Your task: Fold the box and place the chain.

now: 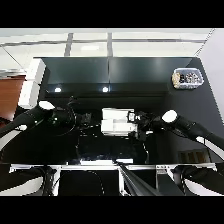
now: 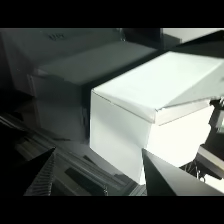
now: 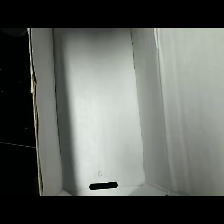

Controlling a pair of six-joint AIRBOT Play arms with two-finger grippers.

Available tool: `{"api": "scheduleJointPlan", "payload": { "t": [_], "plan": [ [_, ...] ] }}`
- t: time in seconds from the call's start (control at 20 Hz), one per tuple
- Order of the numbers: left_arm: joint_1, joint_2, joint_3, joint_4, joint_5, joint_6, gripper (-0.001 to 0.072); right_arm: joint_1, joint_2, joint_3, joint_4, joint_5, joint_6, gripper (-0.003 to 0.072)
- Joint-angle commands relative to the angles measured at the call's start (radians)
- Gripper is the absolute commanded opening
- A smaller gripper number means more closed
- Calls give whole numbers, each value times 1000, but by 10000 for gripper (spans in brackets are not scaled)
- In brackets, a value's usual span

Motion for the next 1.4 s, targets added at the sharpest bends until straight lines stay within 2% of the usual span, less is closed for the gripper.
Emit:
{"api": "scheduleJointPlan", "payload": {
  "t": [0.0,0.3,0.8,0.9,1.1,1.35],
  "plan": [
    [0,-1,1,-3,-32,24,609,0,0,-1,0,0,0,2],
    [0,0,1,-34,-77,42,609,0,0,-1,0,0,0,2],
    [-26,1,27,-74,-55,45,605,0,0,-1,0,0,0,3],
    [-75,1,66,-9,-18,-23,603,0,0,-1,0,0,0,3],
    [-163,1,178,216,19,-258,603,0,0,0,0,0,0,3],
    [-169,1,220,226,-21,-277,603,0,0,-1,0,0,0,3]
  ]
}}
